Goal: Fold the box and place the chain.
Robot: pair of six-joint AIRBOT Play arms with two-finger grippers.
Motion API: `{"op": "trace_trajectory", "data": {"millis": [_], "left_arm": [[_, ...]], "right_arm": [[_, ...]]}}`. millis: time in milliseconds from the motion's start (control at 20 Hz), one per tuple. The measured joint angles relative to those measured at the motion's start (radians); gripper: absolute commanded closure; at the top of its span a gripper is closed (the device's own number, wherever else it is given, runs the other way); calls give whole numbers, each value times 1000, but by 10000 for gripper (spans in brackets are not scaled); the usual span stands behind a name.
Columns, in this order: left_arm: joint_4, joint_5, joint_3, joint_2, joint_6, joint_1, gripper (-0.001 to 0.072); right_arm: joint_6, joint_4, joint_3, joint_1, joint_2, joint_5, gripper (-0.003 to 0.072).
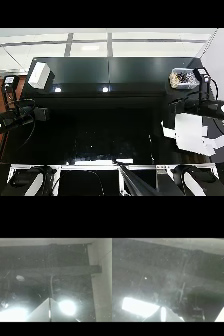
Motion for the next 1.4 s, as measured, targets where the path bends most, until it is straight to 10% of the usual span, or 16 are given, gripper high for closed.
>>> {"op": "trace_trajectory", "data": {"millis": [150, 200, 250, 300, 350, 400, 800, 1000, 1300, 1400], "left_arm": [[-3, 21, -1, 0, 0, 0, 684], [-8, 37, -3, -5, 0, 0, 684], [-19, 57, -3, -11, 0, 0, 680], [-40, 76, -4, -23, 0, 0, 541], [-59, 87, -6, -34, 0, 0, 80], [-77, 103, -6, -50, 0, 0, 1], [-142, 115, -6, -120, -4, 0, 1], [-150, 105, -6, -126, -5, 0, 1], [-157, 99, -6, -129, -12, 0, 2], [-158, 99, -6, -129, -16, 0, 1]], "right_arm": [[-9, 48, 0, 0, 0, -99, 636], [-11, 71, 0, 0, 0, -125, 415], [-13, 90, 0, 0, 0, -154, -16], [-12, 104, 0, -1, -1, -178, -34], [-2, 107, 0, -2, -1, -194, -34], [31, 100, 0, -6, -3, -203, -33], [473, -494, 52, -547, -71, -8, -30], [338, -390, 64, -895, -212, 134, -27], [28, -315, 140, -968, -435, 271, -24], [-32, -327, 186, -951, -472, 300, 242]]}}
